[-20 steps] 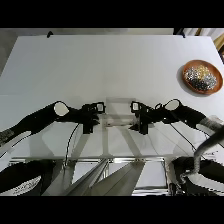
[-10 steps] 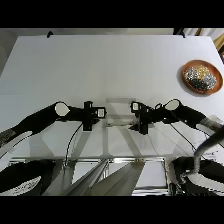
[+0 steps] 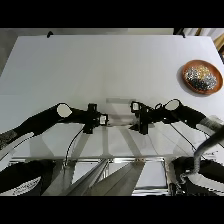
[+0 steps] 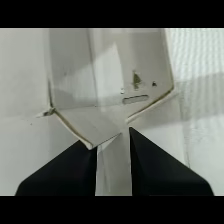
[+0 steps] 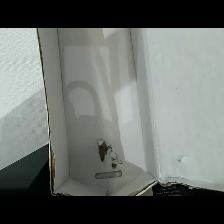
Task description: Fold the box and place the chain.
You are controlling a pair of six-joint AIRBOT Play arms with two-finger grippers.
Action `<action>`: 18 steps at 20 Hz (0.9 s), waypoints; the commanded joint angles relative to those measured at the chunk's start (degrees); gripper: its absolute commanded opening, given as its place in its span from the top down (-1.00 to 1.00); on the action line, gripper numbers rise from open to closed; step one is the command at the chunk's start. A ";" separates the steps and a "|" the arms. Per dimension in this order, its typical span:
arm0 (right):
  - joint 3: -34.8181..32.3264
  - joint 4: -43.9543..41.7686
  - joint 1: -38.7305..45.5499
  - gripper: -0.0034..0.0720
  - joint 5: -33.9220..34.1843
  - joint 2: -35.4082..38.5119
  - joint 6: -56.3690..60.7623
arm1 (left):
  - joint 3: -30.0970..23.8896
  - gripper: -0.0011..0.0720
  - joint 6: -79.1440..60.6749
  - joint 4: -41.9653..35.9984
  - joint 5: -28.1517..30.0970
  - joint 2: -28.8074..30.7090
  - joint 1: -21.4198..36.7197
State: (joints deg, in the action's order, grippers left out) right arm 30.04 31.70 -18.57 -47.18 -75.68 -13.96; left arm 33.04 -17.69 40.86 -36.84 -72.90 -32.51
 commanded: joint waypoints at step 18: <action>0.00 -0.02 -0.04 -0.16 0.02 0.04 -0.02 | 0.02 0.41 -0.35 -10.10 6.38 -1.14 -6.49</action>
State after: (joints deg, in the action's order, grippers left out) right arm 30.04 31.70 -18.55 -47.13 -75.68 -13.98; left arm 33.04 -18.09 32.40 -31.00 -73.49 -37.89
